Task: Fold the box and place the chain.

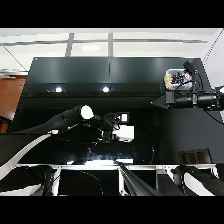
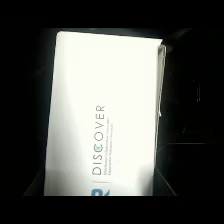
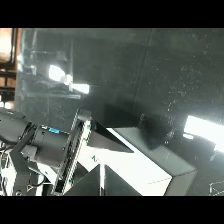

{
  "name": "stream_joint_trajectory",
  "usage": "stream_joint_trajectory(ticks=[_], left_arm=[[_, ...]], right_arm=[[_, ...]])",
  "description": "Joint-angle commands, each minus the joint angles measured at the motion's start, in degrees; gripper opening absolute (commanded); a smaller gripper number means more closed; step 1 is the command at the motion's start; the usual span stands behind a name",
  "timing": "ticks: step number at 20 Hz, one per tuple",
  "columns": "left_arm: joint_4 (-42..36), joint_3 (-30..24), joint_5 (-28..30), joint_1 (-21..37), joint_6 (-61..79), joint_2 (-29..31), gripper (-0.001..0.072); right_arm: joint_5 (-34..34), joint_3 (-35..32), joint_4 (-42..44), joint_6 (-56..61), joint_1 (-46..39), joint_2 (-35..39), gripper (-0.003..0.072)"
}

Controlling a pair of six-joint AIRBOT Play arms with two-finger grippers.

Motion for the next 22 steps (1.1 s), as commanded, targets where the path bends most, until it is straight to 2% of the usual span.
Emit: stream_joint_trajectory(ticks=[1,2,5,8,10,12,15,16,19,22], left_arm=[[4.22,0.07,0.2,1.22,-3.08,0.22,0.0314],[4.85,0.07,-0.79,3.15,-4.42,1.07,0.0283],[5.46,0.07,-2.73,12.85,-8.28,4.72,0.0283],[5.44,0.28,-3.04,26.93,-14.47,7.48,0.0286],[5.53,2.34,-1.62,37.38,-17.84,6.88,0.0291],[10.95,9.01,-1.16,45.18,-21.64,3.87,0.0295],[22.62,25.24,-1.92,52.72,-42.45,-6.54,0.0318],[24.04,30.25,-2.01,54.53,-46.64,-10.19,0.036],[24.2,41.31,-2.38,58.29,-52.26,-19.52,0.036],[26.99,48.98,-2.54,60.5,-53.7,-26.95,0.0359]], right_arm=[[-0.26,0.0,0.02,0.02,-0.07,0.04,0.0034],[-0.52,0.0,0.2,0.0,-0.24,0.04,0.0034],[-1.62,0.0,1.11,-0.02,-1.44,0.04,0.0035],[-2.4,0.0,1.03,-0.02,-1.88,0.04,0.0034],[-2.45,0.0,1.03,-0.02,-1.86,0.04,0.0035],[-3.15,0.0,1.03,0.0,-1.86,0.04,0.0035],[-3.65,0.0,1.05,0.04,-1.86,0.04,0.0036],[-3.54,0.0,1.03,0.07,-1.86,0.04,0.0035],[-3.3,0.0,1.05,0.09,-1.86,0.04,0.0035],[-3.17,0.0,1.05,0.74,-1.84,0.04,0.0035]])
